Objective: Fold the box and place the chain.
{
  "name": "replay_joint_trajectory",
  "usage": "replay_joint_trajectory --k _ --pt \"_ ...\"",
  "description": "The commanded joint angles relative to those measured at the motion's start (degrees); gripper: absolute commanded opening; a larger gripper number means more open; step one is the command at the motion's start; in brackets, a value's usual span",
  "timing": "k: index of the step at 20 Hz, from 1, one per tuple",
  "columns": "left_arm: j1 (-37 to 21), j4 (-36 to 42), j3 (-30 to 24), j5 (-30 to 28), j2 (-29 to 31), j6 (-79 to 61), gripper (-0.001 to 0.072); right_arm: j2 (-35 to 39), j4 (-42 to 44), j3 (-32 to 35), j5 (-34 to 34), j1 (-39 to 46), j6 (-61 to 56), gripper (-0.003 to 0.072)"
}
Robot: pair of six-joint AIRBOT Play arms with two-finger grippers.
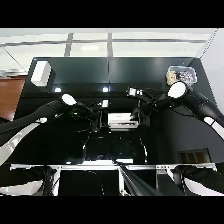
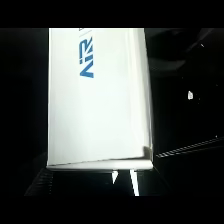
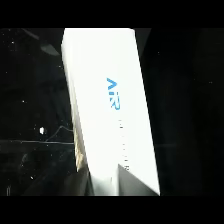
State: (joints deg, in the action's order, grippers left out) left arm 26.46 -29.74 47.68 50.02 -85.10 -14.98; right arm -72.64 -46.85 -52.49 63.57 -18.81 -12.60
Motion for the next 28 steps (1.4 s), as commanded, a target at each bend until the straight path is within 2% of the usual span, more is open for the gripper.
replay_joint_trajectory --k 1,8,9,14,15,25,28 --pt "0.0 0.0 0.04 -0.09 -0.02 -0.02 0.0339 0.0 -0.11 0.02 0.5 -0.48 -0.24 0.012" --pt "0.0 0.0 0.04 -0.09 -0.02 -0.02 0.0339 -0.02 -0.76 0.22 0.92 -2.03 -0.5 0.013" --pt "0.0 0.0 0.04 -0.09 -0.02 -0.02 0.0339 -0.02 -0.83 0.26 0.9 -2.01 -0.74 0.0202" --pt "0.0 0.0 0.04 -0.09 -0.02 -0.02 0.0339 -0.02 -1.31 0.26 0.9 -2.01 -1.05 0.0218" --pt "0.0 0.0 0.04 -0.09 -0.02 -0.02 0.0339 -0.02 -1.4 0.26 0.85 -2.01 -1.57 0.0316" --pt "0.0 0.0 0.04 -0.09 -0.02 -0.02 0.0339 0.09 -1.84 2.19 1.9 -1.99 -2.19 0.0315" --pt "0.0 0.0 0.04 -0.09 -0.02 -0.02 0.0339 2.23 -1.84 2.16 2.82 -1.86 -5.66 0.0315"
